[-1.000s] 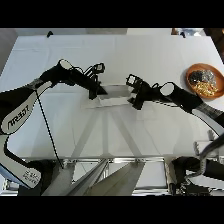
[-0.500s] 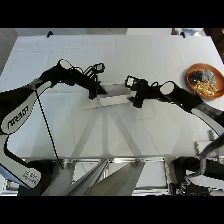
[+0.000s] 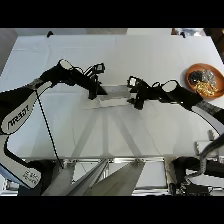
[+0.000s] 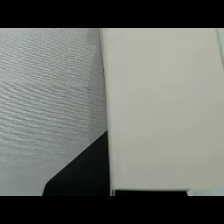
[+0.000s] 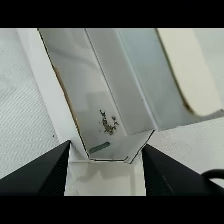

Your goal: Fold the box and place the chain.

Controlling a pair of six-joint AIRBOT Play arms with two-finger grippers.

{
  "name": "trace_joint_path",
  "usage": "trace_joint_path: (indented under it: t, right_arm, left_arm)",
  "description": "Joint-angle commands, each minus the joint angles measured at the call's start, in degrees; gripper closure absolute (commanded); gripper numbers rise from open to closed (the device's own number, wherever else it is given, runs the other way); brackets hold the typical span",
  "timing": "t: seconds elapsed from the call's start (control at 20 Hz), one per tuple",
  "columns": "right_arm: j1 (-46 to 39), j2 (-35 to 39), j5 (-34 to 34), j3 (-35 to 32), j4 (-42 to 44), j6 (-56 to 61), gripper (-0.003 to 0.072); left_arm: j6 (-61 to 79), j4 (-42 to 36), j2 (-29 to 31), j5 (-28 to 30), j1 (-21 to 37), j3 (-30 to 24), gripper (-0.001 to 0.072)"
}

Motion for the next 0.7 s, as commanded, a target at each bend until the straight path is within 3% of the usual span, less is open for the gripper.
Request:
trace_joint_path:
  t: [0.0,0.45,0.65]
  right_arm:
    - [-1.1,-1.2,1.8,0.0,6.4,-6.1,0.0206]
    - [-1.1,-5.1,2.7,0.1,12.3,-12.0,0.0206]
    - [-1.1,-5.1,-1.0,0.2,12.0,-9.2,0.0206]
  left_arm:
    - [0.0,0.0,0.0,0.2,0.0,0.0,0.0704]
    - [0.0,0.0,0.0,0.2,0.0,0.0,0.0704]
    - [0.0,0.0,0.0,0.2,0.0,0.0,0.0704]
